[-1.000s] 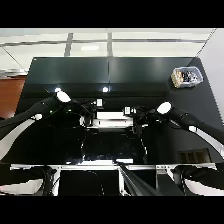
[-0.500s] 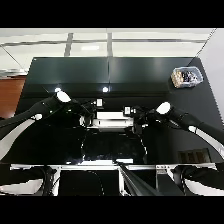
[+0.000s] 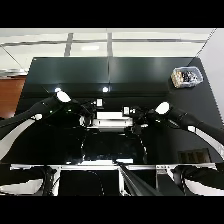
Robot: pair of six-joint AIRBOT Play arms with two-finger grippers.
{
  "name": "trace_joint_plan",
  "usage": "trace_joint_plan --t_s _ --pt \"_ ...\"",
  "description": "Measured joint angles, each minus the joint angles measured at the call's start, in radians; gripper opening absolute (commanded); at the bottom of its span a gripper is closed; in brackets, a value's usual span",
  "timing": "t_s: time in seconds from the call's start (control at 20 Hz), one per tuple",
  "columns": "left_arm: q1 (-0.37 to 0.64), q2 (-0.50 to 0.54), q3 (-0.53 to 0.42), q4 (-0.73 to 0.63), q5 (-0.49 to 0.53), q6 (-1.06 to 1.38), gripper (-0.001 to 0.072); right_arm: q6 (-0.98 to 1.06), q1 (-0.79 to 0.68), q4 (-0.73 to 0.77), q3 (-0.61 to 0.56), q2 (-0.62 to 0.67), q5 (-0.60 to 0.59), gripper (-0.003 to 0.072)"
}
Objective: Fold the box and place the chain.
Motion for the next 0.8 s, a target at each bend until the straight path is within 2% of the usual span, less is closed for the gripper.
trace_joint_plan --t_s 0.1,0.15,0.2,0.4,0.45,0.65,0.75,0.8 --pt "0.0 0.0 0.0 0.0 0.0 0.0 0.0022 0.002 0.0 -0.002 0.0 0.0 0.0 0.0635" --pt "0.0 0.0 0.0 0.0 0.0 0.0 0.0022 0.002 0.0 -0.003 0.0 0.0 0.0 0.051" --pt "0.0 0.0 0.0 0.001 -0.002 0.0 0.0022 0.003 0.0 -0.003 0.0 0.0 0.002 0.0472" --pt "0.0 0.0 0.0 0.0 -0.002 0.0 0.0027 0.003 0.0 -0.003 0.0 0.0 0.001 0.0472" --pt "0.0 0.0 0.0 0.0 -0.002 0.0 0.0115 0.003 0.0 -0.003 0.0 0.0 0.001 0.0472" --pt "0.002 0.008 0.002 0.0 0.002 -0.031 0.068 0.002 0.0 -0.005 0.0 0.0 0.0 0.0472" --pt "0.01 0.028 0.003 0.003 -0.002 -0.079 0.0707 0.002 0.0 -0.005 0.0 0.0 -0.001 0.0472" --pt "0.016 0.043 0.004 0.013 -0.006 -0.107 0.0707 0.002 0.0 -0.005 0.0 0.0 -0.001 0.0432"
